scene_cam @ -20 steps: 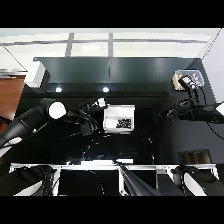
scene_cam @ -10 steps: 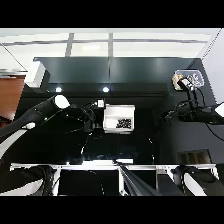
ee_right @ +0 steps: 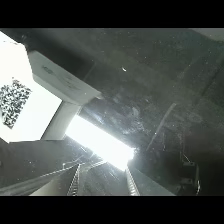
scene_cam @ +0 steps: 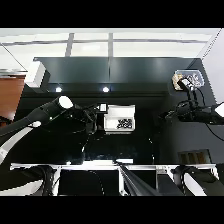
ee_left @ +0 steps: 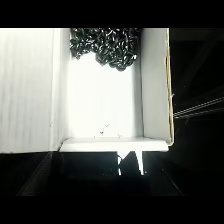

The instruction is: Fold the box and place the chain.

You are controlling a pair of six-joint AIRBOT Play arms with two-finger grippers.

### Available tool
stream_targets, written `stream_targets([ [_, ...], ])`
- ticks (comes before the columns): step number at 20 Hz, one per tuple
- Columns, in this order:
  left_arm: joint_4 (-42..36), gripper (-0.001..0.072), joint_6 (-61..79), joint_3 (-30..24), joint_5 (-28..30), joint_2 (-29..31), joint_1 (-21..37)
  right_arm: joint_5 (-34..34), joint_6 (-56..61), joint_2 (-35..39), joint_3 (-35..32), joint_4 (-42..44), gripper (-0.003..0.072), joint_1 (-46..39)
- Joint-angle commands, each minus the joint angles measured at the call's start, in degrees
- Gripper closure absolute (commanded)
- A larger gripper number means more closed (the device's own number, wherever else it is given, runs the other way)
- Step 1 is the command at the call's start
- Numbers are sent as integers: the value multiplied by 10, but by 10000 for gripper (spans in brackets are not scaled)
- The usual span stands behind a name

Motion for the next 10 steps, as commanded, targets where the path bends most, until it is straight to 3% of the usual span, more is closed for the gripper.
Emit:
stream_targets([
  [1, -2, -7, 4, 0, -1, -1, -7, 0, 0, 0, 0, 0, 348, 0],
  [6, 25, -7, -14, 0, -44, -1, -6, 0, 0, 0, 0, 0, 348, 0],
  [10, -9, -7, -17, 0, -42, -1, -7, 0, 0, 0, 0, 0, 348, 0],
])
